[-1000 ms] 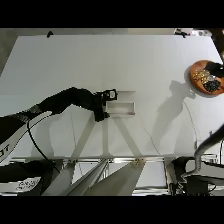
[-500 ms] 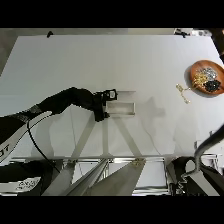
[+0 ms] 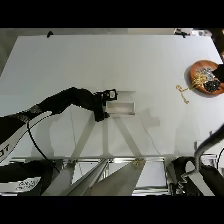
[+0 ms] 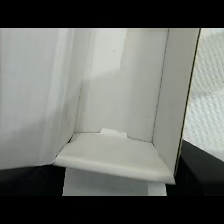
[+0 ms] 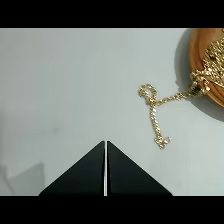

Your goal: Fold the box and place the chain.

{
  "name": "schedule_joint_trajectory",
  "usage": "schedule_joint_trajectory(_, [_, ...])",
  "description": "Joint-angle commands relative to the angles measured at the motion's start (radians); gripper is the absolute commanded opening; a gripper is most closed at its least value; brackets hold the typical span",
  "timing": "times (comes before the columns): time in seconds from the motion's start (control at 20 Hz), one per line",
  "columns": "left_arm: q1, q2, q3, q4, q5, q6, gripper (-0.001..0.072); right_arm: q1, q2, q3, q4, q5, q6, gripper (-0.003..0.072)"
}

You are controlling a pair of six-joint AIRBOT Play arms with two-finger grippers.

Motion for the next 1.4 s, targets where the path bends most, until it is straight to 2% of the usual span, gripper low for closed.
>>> schedule_joint_trajectory(0.0, [0.0,0.0,0.001,0.0,0.0,0.0,0.0155,0.005,-0.157,-0.029,-0.148,-0.076,0.065,0.0019])
schedule_joint_trajectory(0.05, [0.0,0.0,0.001,0.0,0.001,0.0,0.0155,0.005,-0.221,-0.029,-0.135,-0.112,0.096,0.0099])
schedule_joint_trajectory(0.15, [0.0,0.0,0.001,0.0,0.0,0.0,0.0155,0.005,-0.34,-0.029,-0.15,-0.208,0.181,0.0477])
schedule_joint_trajectory(0.2, [0.0,0.0,0.001,0.0,0.0,0.0,0.0155,0.005,-0.392,-0.029,-0.173,-0.266,0.221,0.0506])
schedule_joint_trajectory(0.3, [0.0,0.0,0.001,0.0,0.0,0.0,0.0155,0.005,-0.472,-0.028,-0.211,-0.389,0.299,0.047])
schedule_joint_trajectory(0.35, [0.0,0.0,0.001,0.0,0.0,0.0,0.0155,0.005,-0.509,-0.017,-0.227,-0.434,0.322,0.0403])
schedule_joint_trajectory(0.4, [0.0,0.0,0.001,0.0,0.0,0.0,0.0155,-0.003,-0.554,0.009,-0.233,-0.461,0.342,0.04])
schedule_joint_trajectory(0.5, [0.0,0.0,0.001,0.0,0.0,0.0,0.0155,-0.049,-0.66,0.105,-0.234,-0.466,0.401,0.04])
schedule_joint_trajectory(0.65, [0.0,0.0,0.001,0.0,0.0,0.0,0.0155,-0.129,-0.796,0.262,-0.232,-0.399,0.426,0.0401])
schedule_joint_trajectory(0.75, [0.0,0.0,0.001,0.0,0.0,0.0,0.0155,-0.16,-0.849,0.309,-0.231,-0.396,0.425,0.0401])
schedule_joint_trajectory(1.05, [0.0,0.0,0.001,0.0,0.0,0.0,0.0155,-0.165,-0.966,0.336,-0.21,-0.454,0.417,0.0413])
schedule_joint_trajectory(1.35, [0.0,0.0,0.001,0.0,0.0,0.0,0.0155,-0.154,-1.015,0.336,-0.145,-0.484,0.332,0.0411])
